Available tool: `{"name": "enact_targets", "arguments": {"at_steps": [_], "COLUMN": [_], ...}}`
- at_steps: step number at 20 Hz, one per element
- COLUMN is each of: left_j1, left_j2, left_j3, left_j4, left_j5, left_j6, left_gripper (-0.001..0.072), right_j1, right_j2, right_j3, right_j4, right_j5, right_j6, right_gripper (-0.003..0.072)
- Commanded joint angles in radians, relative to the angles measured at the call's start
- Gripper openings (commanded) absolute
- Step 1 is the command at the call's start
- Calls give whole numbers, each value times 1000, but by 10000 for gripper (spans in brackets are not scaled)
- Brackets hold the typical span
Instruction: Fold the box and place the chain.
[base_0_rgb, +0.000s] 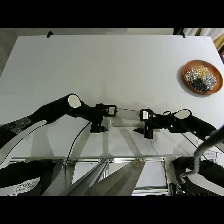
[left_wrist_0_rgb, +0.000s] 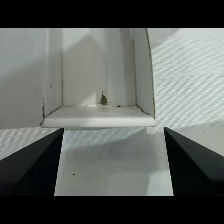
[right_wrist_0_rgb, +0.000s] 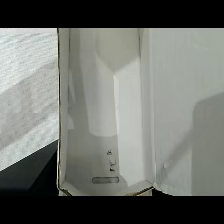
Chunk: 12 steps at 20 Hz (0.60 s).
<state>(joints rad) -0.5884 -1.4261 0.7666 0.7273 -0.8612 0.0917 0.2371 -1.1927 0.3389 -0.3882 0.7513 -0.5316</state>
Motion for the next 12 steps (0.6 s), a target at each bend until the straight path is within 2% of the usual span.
{"name": "enact_targets", "arguments": {"at_steps": [1, 5, 12], "left_j1": [16, 42, 26], "left_j2": [-13, -13, -38], "left_j3": [0, 0, 0], "left_j4": [-40, -114, -113], "left_j5": [6, 13, 13], "left_j6": [82, 139, 175], "left_gripper": [710, 711, 711], "right_j1": [0, 0, 0], "right_j2": [0, 0, 0], "right_j3": [0, 0, 0], "right_j4": [0, 0, 0], "right_j5": [0, 0, 0], "right_j6": [0, 0, 0], "right_gripper": [408, 407, 407]}}
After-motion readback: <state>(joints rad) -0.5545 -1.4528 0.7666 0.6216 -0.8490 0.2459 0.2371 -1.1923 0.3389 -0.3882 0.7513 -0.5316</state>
